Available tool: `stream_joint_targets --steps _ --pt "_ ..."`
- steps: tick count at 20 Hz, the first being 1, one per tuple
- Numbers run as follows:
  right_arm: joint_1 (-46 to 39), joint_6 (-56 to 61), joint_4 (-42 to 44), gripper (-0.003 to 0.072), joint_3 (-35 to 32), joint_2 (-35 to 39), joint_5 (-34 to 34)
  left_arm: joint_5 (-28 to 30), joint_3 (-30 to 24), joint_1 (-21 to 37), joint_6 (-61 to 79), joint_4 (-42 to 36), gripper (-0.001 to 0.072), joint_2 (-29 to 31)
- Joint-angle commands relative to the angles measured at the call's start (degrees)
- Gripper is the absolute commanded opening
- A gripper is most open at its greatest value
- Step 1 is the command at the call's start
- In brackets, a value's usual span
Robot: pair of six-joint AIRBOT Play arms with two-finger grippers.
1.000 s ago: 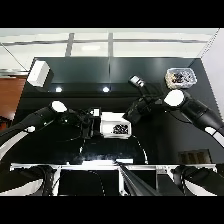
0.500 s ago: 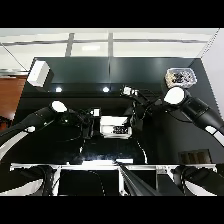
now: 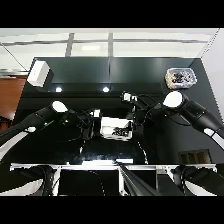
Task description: Fold the box and place the chain.
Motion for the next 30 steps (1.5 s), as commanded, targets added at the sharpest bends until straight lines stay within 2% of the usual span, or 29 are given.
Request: stream_joint_targets --steps 1,2,3,8,11,17,20,21,24,30 --pt "0.0 0.6 -0.2 0.0414 -0.1 0.2 0.3 0.4 0.0 0.0 -0.1 0.0 0.0484 0.0" --pt "0.0 1.8 -0.2 0.0547 0.0 0.7 -0.4 0.5 0.0 0.0 -0.1 0.0 0.0484 0.0" --pt "0.0 2.8 -0.3 0.064 0.0 1.6 -1.5 0.5 0.0 0.0 -0.1 0.0 0.0484 0.0" --pt "-2.2 8.3 -0.3 0.0637 2.4 7.3 -2.3 0.5 0.0 0.1 -0.1 0.0 0.0484 0.0" --pt "-4.8 11.6 -0.2 0.0627 4.3 7.8 -3.8 0.5 0.0 0.0 -0.3 0.0 0.0484 0.0" --pt "-5.4 11.5 -0.2 0.0626 3.9 1.6 -5.2 0.5 0.0 0.1 -0.3 0.0 0.0485 0.0" --pt "-4.4 10.6 -0.2 0.0624 3.9 -1.5 -2.9 0.4 0.0 0.1 -0.3 0.0 0.0484 0.0" --pt "-4.2 8.9 -0.2 0.0487 3.9 -1.8 -0.4 0.4 0.0 0.1 -0.3 0.0 0.0484 0.0" --pt "-4.2 7.7 0.0 0.0475 3.9 -1.8 5.6 0.4 0.0 0.1 -0.3 0.0 0.0485 0.0" --pt "-2.2 7.9 0.1 0.0474 3.9 -1.8 4.2 0.3 0.0 0.1 -0.3 0.0 0.0484 0.0"
